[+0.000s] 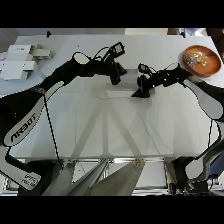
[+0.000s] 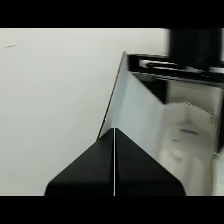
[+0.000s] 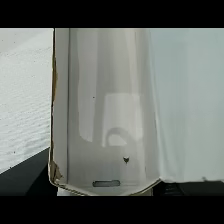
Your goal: Fold the box and place the chain.
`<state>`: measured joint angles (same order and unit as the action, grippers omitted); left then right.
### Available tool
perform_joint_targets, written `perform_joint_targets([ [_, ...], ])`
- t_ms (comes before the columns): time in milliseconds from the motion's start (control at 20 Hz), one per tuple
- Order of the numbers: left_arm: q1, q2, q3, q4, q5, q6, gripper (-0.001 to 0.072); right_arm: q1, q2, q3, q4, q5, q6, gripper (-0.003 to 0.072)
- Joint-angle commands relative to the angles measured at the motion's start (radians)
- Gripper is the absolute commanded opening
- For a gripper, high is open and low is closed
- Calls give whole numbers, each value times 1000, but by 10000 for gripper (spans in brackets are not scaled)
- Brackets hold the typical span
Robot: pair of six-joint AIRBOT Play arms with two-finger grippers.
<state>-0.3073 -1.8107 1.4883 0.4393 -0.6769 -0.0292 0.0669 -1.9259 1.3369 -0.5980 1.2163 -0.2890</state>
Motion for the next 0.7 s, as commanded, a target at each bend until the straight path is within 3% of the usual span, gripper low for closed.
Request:
perform_joint_targets([
  [0, -1, -21, 0, -47, 198, 1, 5, 0, 0, 0, 0, 0, 0, 496],
  [150, -5, -45, -1, -30, 210, -51, 5, 0, 0, 0, 0, 0, 0, 496],
  [500, -31, -77, -1, 154, 198, -245, 5, 0, 0, 0, 0, 0, 0, 496],
  [650, -31, -71, -1, 177, 127, -291, 6, 0, 0, 0, 0, 0, 0, 496],
])
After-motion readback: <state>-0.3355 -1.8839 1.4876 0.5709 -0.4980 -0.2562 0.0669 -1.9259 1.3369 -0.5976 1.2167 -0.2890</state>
